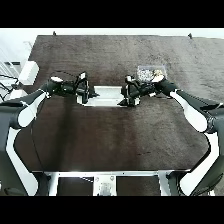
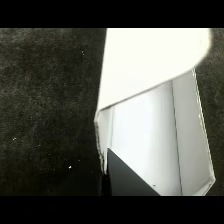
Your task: Fold the box and place the chain.
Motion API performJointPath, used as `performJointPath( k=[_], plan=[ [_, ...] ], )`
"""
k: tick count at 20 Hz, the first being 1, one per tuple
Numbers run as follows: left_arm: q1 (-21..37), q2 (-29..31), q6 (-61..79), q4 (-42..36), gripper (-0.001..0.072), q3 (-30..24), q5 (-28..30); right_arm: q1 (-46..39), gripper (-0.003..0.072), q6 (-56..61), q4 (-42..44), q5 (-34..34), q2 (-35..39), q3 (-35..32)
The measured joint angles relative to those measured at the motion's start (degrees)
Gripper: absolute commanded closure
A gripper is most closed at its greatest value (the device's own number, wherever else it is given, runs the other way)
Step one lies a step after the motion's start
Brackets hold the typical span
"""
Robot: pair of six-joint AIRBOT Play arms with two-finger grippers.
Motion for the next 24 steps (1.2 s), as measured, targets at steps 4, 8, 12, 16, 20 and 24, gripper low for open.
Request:
performJointPath(
  k=[4,8,12,16,20,24],
  plan=[
    [0.0,0.0,-0.02,0.0,0.069,0.0,0.17,0.42,0.0087,-0.48,0.35,-0.24,-0.9,0.24],
    [0.0,0.0,-0.02,0.0,0.069,0.0,0.28,1.01,0.0087,-0.68,0.48,-0.76,-2.05,1.25],
    [0.02,0.0,-0.02,0.02,0.069,0.0,0.37,1.53,0.0087,-0.72,0.57,-1.31,-3.02,2.49],
    [0.07,0.0,-0.04,0.02,0.069,0.0,0.37,1.88,0.0091,-0.85,0.61,-1.6,-3.41,3.15],
    [0.11,0.0,-0.04,0.04,0.069,0.0,0.37,1.99,0.0103,-0.87,0.66,-1.75,-3.85,3.87],
    [0.11,0.0,-0.04,0.07,0.069,0.0,0.33,1.99,0.0103,-0.9,0.74,-1.86,-4.17,4.28]
  ],
)
